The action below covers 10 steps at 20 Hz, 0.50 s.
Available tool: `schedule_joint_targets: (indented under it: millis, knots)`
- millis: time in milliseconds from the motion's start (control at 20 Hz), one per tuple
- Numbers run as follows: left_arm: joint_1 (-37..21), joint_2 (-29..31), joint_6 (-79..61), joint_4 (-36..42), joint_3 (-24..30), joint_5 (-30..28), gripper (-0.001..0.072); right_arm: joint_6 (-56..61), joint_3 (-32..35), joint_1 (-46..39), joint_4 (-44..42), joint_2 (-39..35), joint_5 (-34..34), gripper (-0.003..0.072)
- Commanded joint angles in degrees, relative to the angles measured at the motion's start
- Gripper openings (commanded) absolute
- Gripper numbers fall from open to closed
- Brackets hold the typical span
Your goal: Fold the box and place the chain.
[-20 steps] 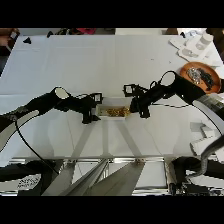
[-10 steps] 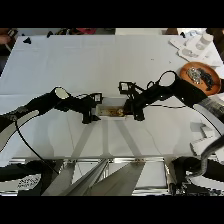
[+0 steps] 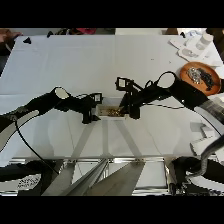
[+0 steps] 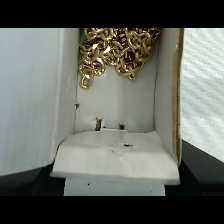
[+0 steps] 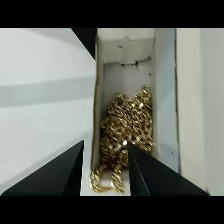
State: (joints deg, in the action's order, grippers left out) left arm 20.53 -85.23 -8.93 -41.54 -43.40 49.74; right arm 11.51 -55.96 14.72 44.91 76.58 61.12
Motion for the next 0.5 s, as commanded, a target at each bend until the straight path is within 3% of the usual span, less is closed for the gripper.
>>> schedule_joint_targets:
  millis: [0, 150, 350, 400, 450]
  knots:
    - [0.04, 0.0, -0.02, -0.02, -0.07, -0.02, 0.0443, 0.7, 0.76, -1.51, 5.77, -2.47, -0.74, 0.0295]
    - [0.04, 0.0, -0.02, -0.02, -0.07, 0.0, 0.0443, -0.79, 6.84, -3.85, 7.82, -6.1, -2.27, 0.0295]
    - [0.04, 0.0, -0.02, -0.02, -0.07, -0.02, 0.0443, -10.8, 13.14, -6.19, 6.71, -5.2, -2.01, 0.0298]
    - [0.04, 0.0, -0.02, -0.02, -0.07, -0.02, 0.0443, -12.37, 13.27, -6.16, 6.36, -4.39, -2.1, 0.0306]
    - [0.04, 0.0, -0.02, -0.02, -0.07, -0.02, 0.0443, -13.97, 13.27, -6.16, 4.92, -3.56, -2.56, 0.0359]
